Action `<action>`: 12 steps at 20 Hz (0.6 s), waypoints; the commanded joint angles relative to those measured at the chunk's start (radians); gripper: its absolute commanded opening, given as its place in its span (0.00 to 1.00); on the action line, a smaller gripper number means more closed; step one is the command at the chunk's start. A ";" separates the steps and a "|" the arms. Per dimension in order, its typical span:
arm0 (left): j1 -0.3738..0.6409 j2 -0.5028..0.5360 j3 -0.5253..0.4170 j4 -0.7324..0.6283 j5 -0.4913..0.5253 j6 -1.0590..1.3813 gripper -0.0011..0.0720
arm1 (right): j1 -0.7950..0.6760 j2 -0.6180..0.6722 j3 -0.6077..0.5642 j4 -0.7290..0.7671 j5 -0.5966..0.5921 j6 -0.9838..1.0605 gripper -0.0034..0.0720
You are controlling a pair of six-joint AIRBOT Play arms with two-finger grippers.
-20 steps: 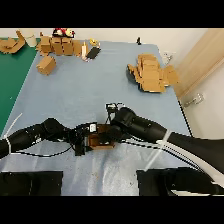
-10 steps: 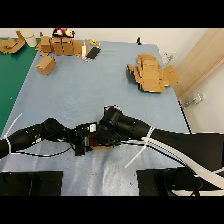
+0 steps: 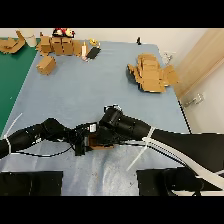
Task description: Fold the box.
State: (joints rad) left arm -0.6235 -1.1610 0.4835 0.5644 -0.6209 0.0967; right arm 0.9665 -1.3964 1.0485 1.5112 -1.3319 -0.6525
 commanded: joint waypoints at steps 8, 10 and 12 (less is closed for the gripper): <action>0.000 -0.001 0.000 0.000 0.000 0.000 0.74 | -0.021 0.213 0.000 -0.008 -0.049 0.068 0.43; 0.000 -0.001 0.000 0.000 0.000 0.000 0.74 | -0.052 0.226 -0.012 -0.013 -0.099 0.063 0.11; 0.000 -0.001 0.000 0.000 0.000 0.000 0.74 | -0.104 0.227 -0.039 -0.003 -0.083 0.012 0.05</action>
